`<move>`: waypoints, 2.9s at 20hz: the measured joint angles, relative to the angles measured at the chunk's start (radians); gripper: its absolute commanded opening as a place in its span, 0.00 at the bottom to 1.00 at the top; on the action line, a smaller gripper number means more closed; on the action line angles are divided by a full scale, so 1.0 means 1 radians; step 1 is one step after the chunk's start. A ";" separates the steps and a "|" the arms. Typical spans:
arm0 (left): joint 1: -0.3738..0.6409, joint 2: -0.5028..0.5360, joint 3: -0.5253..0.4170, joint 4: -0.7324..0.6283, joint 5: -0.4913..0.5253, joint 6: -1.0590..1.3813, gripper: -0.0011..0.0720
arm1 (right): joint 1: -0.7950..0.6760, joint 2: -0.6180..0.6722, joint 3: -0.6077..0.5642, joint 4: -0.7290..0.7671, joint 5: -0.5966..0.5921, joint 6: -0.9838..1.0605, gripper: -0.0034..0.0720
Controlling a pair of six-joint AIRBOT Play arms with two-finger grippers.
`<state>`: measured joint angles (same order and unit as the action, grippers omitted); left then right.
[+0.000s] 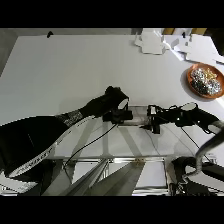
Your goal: Fold the box and place the chain.
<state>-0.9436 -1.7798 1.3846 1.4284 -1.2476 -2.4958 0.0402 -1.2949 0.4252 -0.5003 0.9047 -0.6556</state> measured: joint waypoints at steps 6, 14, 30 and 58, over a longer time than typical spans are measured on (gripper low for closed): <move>0.005 0.019 -0.003 0.009 -0.032 -0.003 0.72 | 0.000 0.000 0.000 0.000 0.000 0.000 0.68; 0.085 0.183 -0.001 -0.023 -0.059 0.191 0.72 | 0.000 0.000 0.000 0.000 0.000 0.000 0.68; 0.367 0.581 -0.688 -0.571 0.283 2.330 0.89 | 0.000 0.000 0.000 0.000 0.000 0.000 0.68; 0.325 0.251 -0.647 -1.076 0.460 2.950 0.97 | 0.000 0.000 0.000 -0.002 0.002 -0.002 0.68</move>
<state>-0.6186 -1.5288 0.7380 0.3527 -0.7876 0.4538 0.0402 -1.2949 0.4255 -0.5022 0.9070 -0.6575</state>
